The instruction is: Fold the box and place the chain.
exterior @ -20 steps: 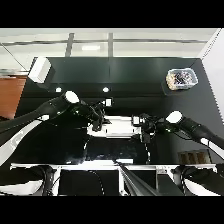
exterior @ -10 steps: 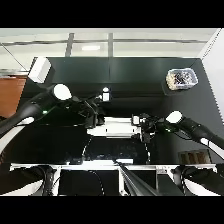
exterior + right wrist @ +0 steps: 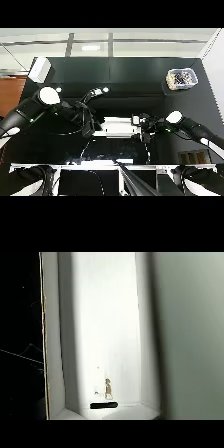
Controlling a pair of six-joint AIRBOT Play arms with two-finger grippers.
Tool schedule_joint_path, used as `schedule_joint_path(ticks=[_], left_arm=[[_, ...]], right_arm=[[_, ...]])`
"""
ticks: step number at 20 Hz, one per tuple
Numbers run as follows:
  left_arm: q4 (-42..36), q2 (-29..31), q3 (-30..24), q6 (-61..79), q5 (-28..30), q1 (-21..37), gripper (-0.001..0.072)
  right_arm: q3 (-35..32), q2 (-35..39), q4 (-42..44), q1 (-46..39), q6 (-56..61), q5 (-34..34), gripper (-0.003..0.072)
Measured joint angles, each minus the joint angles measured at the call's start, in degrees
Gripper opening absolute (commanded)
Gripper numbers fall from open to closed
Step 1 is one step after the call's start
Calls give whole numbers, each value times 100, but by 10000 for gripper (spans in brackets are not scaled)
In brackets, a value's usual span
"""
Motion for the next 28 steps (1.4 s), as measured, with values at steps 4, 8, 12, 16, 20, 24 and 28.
schedule_joint_path(ticks=[4,8,12,16,20,24,28], left_arm=[[-929,-341,-249,7,1390,-4,26],[-1073,-796,-234,129,2354,-98,26],[-531,-1224,-111,105,2378,-210,26],[-267,-1434,-46,66,2227,-254,25],[149,-1224,149,-120,1888,-109,24],[658,-389,-20,-348,1556,247,28],[857,297,-669,518,1250,358,648]], right_arm=[[0,0,2,2,0,0,416],[0,0,2,2,0,0,416],[0,0,0,4,0,2,416],[0,0,0,4,0,2,416],[0,0,0,4,-2,2,416],[0,0,2,4,0,-13,416],[0,0,2,4,2,-11,416]])
